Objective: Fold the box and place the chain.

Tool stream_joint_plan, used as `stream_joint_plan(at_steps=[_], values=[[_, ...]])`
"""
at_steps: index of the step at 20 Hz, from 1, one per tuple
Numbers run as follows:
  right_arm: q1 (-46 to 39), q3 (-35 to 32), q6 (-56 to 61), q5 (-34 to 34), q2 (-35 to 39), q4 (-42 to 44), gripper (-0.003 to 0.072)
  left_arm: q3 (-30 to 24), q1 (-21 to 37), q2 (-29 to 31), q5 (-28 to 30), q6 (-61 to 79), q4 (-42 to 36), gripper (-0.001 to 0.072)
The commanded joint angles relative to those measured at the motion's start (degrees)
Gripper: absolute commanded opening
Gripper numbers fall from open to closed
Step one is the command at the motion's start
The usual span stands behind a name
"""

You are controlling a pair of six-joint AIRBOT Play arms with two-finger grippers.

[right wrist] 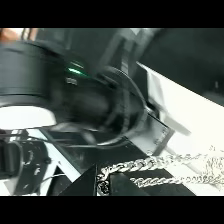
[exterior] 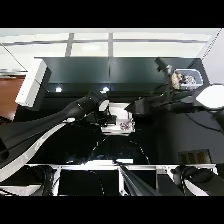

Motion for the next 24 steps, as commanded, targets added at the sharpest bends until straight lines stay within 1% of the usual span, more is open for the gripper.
stream_joint_plan(at_steps=[1, 5, 6, 7, 8, 10, 11, 13, 15, 16, 17, 19, 21, 24], values=[[1.75, -4.9, 0.37, -5.22, -4.28, 0.26, 0.0017, 0.04, 0.04, 0.02, -0.07, 0.02, 0.02, 0.0033], [1.73, -5.31, 0.31, -5.49, -7.65, -0.26, 0.0017, 0.04, 0.04, 0.02, -0.09, 0.02, 0.02, 0.0033], [1.6, -5.29, 0.31, -5.57, -7.63, -0.42, 0.0043, 0.04, 0.04, 0.02, -0.09, 0.04, 0.02, 0.0033], [0.66, -5.2, 0.28, -4.61, -7.54, -0.48, 0.0224, 0.04, 0.04, 0.02, -0.07, 0.02, 0.02, 0.0033], [-1.53, -5.16, 0.28, -3.13, -7.26, -1.07, 0.0321, 0.04, 0.04, 0.02, -0.09, 0.04, 0.02, 0.0033], [-8.24, -5.18, 0.33, -1.66, -6.75, -6.01, 0.032, 0.04, 0.04, 0.02, -0.42, 0.02, 0.02, 0.0033], [-12.0, -5.2, 0.81, -2.47, -6.8, -9.7, 0.032, 0.04, 0.04, 0.02, -0.98, 0.04, 0.02, 0.0033], [-18.91, -5.27, 4.92, -8.31, -6.84, -18.75, 0.032, 0.04, 0.04, 0.02, -1.38, 0.04, 0.04, 0.0033], [-23.32, -5.25, 12.63, -17.18, -7.85, -29.81, 0.0323, 0.04, 0.04, 0.02, -1.44, 0.02, 0.02, 0.0033], [-24.63, -5.22, 14.67, -21.0, -9.2, -32.98, 0.0465, 0.04, 0.04, 0.02, -1.38, 0.02, 0.02, 0.0033], [-25.22, -5.11, 14.49, -23.43, -11.04, -33.55, 0.0669, 0.04, 0.04, 0.02, -1.38, 0.02, 0.02, 0.0033], [-24.76, -2.47, 12.85, -23.98, -16.13, -35.71, 0.0665, 0.04, 0.04, 0.02, -1.4, 0.02, 0.0, 0.0033], [-21.99, 3.06, 14.32, -21.68, -21.7, -43.34, 0.0664, 0.04, 0.04, 0.02, -1.4, 0.02, 0.0, 0.0033], [-16.24, 10.99, 30.64, -19.21, -28.65, -62.53, 0.0662, 0.04, 0.04, 0.02, -1.68, 0.28, 0.11, 0.0033]])
